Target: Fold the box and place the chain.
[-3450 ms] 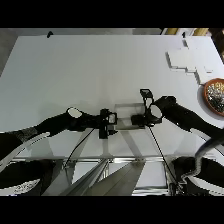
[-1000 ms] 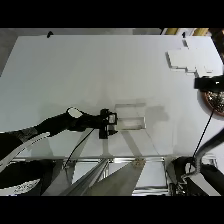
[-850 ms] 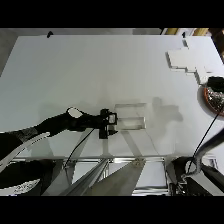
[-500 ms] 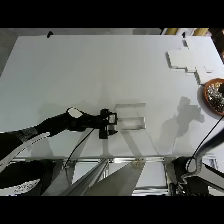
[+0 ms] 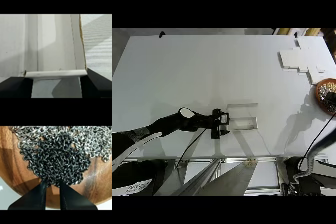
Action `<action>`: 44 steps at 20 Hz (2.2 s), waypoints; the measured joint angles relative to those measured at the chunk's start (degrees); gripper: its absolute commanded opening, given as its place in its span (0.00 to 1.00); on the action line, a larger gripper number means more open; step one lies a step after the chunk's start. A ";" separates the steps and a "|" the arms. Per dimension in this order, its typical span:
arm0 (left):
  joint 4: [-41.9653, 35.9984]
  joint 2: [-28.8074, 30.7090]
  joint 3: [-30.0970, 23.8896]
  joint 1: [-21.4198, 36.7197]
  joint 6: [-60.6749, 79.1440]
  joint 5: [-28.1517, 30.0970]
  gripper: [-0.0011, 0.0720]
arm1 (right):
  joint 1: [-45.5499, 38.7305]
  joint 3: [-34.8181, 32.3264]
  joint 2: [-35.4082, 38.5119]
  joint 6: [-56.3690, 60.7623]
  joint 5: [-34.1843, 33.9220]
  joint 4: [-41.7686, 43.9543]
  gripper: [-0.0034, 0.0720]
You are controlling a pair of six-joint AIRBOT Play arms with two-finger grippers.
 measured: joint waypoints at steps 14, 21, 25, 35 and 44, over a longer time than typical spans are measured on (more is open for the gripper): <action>0.00 0.00 0.00 0.00 -0.02 0.02 0.08 | -0.07 0.02 -3.26 -1.66 -1.86 -1.53 0.23; 0.00 0.00 0.00 0.00 -0.02 0.00 0.08 | -0.07 0.07 -1.22 -1.36 0.02 0.92 0.07; 0.00 0.00 0.00 0.00 0.00 0.02 0.08 | 0.68 0.02 6.78 -3.21 2.89 10.19 0.07; 0.00 0.00 0.00 0.00 0.00 0.00 0.08 | 20.85 0.02 27.93 -8.15 17.53 22.73 0.07; -0.02 0.00 0.00 0.00 0.00 0.00 0.08 | 43.08 0.02 35.85 -8.31 29.73 26.38 0.07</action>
